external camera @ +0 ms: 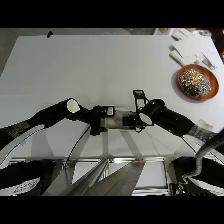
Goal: Fold the box and place the chain.
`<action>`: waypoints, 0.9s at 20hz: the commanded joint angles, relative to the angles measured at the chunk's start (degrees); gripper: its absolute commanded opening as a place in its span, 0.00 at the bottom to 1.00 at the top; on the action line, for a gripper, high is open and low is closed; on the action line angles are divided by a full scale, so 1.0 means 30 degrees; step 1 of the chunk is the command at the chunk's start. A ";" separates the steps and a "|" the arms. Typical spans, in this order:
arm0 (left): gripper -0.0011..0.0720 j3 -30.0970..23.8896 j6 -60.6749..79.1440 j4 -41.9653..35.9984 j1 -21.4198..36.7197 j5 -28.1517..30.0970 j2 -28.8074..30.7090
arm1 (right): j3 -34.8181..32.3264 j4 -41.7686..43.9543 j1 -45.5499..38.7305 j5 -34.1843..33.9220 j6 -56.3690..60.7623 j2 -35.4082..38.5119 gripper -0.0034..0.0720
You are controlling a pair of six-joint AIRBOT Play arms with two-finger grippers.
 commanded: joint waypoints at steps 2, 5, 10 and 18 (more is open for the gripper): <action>0.20 0.0000 0.0007 0.0007 0.0015 -0.0007 0.0015 | 0.0007 -0.0481 0.0000 -0.0044 -0.0015 0.0015 0.31; 0.20 0.0000 0.0007 0.0007 0.0015 -0.0007 0.0015 | 0.0007 -0.0153 0.0000 -0.0022 -0.0029 -0.0561 0.25; 0.20 0.0000 0.0007 0.0007 0.0007 -0.0007 0.0015 | 0.0007 0.0029 0.0000 0.0160 -0.0044 -0.0568 0.09; 0.20 0.0000 0.0007 0.0007 0.0007 -0.0007 0.0015 | 0.0051 -0.0291 -0.0007 0.1304 -0.4073 0.3504 0.45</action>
